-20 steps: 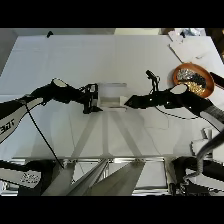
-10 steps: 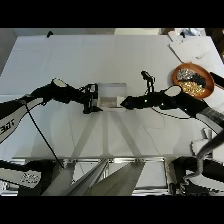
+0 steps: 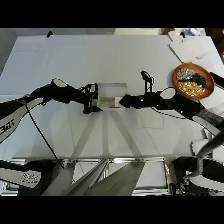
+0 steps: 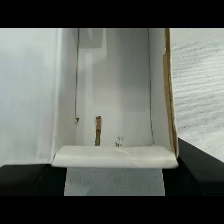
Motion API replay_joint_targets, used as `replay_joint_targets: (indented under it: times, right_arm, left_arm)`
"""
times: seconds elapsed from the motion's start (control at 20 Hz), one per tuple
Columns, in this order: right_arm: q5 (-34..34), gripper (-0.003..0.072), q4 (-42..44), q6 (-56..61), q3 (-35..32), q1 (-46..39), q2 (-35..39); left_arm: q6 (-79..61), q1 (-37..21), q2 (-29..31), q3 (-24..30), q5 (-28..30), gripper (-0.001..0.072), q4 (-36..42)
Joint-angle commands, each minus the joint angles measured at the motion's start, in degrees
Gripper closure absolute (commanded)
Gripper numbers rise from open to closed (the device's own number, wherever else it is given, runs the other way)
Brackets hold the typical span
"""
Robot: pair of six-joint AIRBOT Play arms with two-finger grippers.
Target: Fold the box and place the chain.
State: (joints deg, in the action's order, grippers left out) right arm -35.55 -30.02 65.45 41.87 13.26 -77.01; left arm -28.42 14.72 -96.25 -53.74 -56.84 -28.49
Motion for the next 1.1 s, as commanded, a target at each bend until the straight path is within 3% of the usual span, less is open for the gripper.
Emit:
replay_joint_targets:
  times: [0.0,0.2,0.45,0.7,1.05]
  right_arm:
    - [3.87,0.0188,-9.97,9.31,0.07,2.08,-0.02]
    - [4.31,0.0188,-21.66,18.03,1.05,3.5,-0.02]
    - [4.24,0.019,-27.39,22.53,4.66,4.07,-0.04]
    - [-1.49,0.0227,-44.54,36.04,9.31,6.84,-0.15]
    - [-4.0,0.0227,-48.24,38.29,10.47,9.66,-1.46]
  left_arm:
    - [-0.02,0.0,0.0,-0.02,0.0,0.0495,-0.02]
    - [-0.02,0.0,0.0,-0.02,0.0,0.0495,-0.02]
    - [-0.02,0.0,0.0,-0.02,0.02,0.0495,-0.02]
    - [-0.02,0.0,0.0,-0.02,0.0,0.0495,-0.02]
    - [-0.02,0.0,0.0,-0.02,0.02,0.0495,-0.02]
